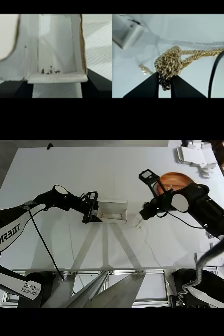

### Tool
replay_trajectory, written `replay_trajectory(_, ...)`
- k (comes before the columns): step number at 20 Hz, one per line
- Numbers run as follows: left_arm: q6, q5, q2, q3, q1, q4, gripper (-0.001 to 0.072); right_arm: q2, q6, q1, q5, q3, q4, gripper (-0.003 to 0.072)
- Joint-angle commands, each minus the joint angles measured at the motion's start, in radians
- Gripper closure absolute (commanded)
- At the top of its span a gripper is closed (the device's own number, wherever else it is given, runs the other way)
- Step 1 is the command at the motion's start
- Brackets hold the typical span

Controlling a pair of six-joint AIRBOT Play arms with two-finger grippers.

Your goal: Fold the box and place the chain.

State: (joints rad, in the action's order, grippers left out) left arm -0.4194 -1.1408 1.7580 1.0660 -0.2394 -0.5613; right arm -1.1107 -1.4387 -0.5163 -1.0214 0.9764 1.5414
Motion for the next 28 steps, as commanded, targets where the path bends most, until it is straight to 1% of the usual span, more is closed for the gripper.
replay_trajectory(1,0.0,0.0,0.0,0.0,0.001,0.0,0.0501,0.001,0.063,-0.063,0.041,0.0,-0.099,0.0677)
replay_trajectory(3,0.0,0.0,0.0,0.0,0.001,0.0,0.0502,0.001,0.097,-0.072,0.1,0.0,-0.15,0.0678)
replay_trajectory(6,0.0,0.0,0.0,0.0,0.001,0.0,0.0502,-0.002,0.175,-0.072,0.229,0.0,-0.259,0.0678)
replay_trajectory(9,0.0,0.0,0.0,0.0,0.001,0.0,0.0502,-0.016,0.26,-0.072,0.337,0.003,-0.402,0.0679)
replay_trajectory(13,0.0,0.0,0.0,0.0,0.001,0.0,0.0502,-0.063,0.453,-0.072,0.394,0.003,-0.629,0.068)
replay_trajectory(17,0.0,0.0,0.0,0.0,0.001,0.0,0.0502,-0.14,0.593,-0.072,0.433,0.003,-0.823,0.068)
replay_trajectory(19,0.0,0.0,0.0,0.0,0.001,0.0,0.0501,-0.182,0.623,-0.072,0.45,0.003,-0.863,0.068)
replay_trajectory(23,0.0,0.0,0.0,0.0,0.001,0.0,0.0501,-0.236,0.64,-0.072,0.525,0.005,-0.921,0.068)
replay_trajectory(28,0.0,0.0,0.0,0.0,0.001,0.0,0.0501,-0.281,0.663,-0.083,0.523,0.005,-0.916,0.0679)
